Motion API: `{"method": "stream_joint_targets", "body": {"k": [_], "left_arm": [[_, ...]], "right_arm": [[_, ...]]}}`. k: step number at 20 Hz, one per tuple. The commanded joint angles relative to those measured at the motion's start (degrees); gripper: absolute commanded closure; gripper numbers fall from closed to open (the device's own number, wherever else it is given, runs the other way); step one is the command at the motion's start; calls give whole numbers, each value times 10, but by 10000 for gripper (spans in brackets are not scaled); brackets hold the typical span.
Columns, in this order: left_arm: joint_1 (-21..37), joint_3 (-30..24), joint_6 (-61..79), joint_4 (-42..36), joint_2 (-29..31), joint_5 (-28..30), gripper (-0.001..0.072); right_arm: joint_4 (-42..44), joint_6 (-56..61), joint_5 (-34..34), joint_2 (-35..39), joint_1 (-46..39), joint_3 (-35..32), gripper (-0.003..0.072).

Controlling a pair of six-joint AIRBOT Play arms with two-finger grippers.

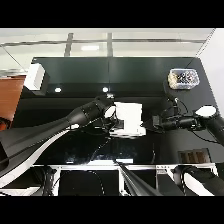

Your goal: Fold the box and place the chain.

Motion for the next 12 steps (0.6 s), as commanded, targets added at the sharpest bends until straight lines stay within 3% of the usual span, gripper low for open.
{"method": "stream_joint_targets", "body": {"k": [1, 2, 3, 10, 11, 12], "left_arm": [[0, 0, 0, 0, 0, 0, 682], [0, 0, 0, 0, 0, 1, 682], [0, 0, 0, 0, 0, 0, 682], [0, 0, 0, 0, 0, 1, 682], [0, 0, 0, 0, 0, 1, 682], [0, 0, 0, 0, 0, 1, 682]], "right_arm": [[-2, 8, -14, -1, 37, 3, 154], [-2, 14, -24, 0, 46, 3, 197], [-2, 15, -33, -1, 55, 3, 333], [-125, 167, -124, -1, 156, 33, 332], [-153, 198, -134, -1, 175, 41, 361], [-184, 228, -146, -1, 195, 51, 435]]}}
